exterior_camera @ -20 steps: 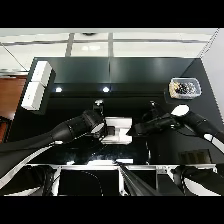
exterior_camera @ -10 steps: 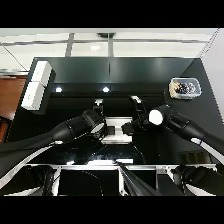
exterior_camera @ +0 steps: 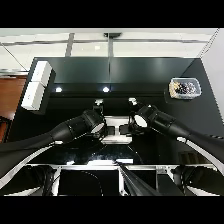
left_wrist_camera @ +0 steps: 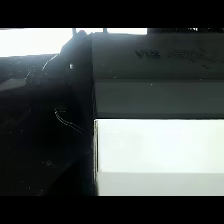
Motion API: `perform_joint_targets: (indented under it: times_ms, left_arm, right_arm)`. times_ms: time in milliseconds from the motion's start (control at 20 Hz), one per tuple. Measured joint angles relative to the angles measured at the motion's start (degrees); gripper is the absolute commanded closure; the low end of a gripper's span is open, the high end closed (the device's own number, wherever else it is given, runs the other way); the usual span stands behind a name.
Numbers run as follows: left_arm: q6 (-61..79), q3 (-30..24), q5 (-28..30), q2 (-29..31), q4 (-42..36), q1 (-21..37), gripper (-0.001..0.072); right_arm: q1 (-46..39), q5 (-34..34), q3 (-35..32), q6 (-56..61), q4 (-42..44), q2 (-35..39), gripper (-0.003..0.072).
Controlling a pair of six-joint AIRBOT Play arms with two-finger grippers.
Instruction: Fold the box and place the chain.
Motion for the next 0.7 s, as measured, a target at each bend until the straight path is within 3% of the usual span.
perform_joint_targets:
  times_ms: [250, 300, 400, 650, 700]
  left_arm:
    - [-0.02, 0.0, -0.02, 0.0, -0.02, 0.0, 0.0682]
    - [-0.02, 0.0, -0.02, 0.0, -0.02, 0.0, 0.0683]
    - [-0.15, 0.0, 0.2, 0.0, -0.17, 0.0, 0.0682]
    - [-0.17, 0.0, -0.02, 0.0, -0.2, 0.0, 0.0683]
    - [-0.15, 0.0, -0.02, 0.0, -0.17, 0.0, 0.0683]
  right_arm:
    - [0.33, 0.42, 0.24, 2.89, -0.04, -1.97, 0.0391]
    - [0.33, 0.28, 0.26, 3.08, 0.24, -2.43, 0.0589]
    - [0.37, -0.04, 0.31, 3.8, 0.83, -2.95, 0.0674]
    - [0.37, -0.17, 0.37, 4.04, 0.96, -3.56, 0.0672]
    - [0.37, -0.31, 0.37, 4.07, 0.98, -3.63, 0.0545]
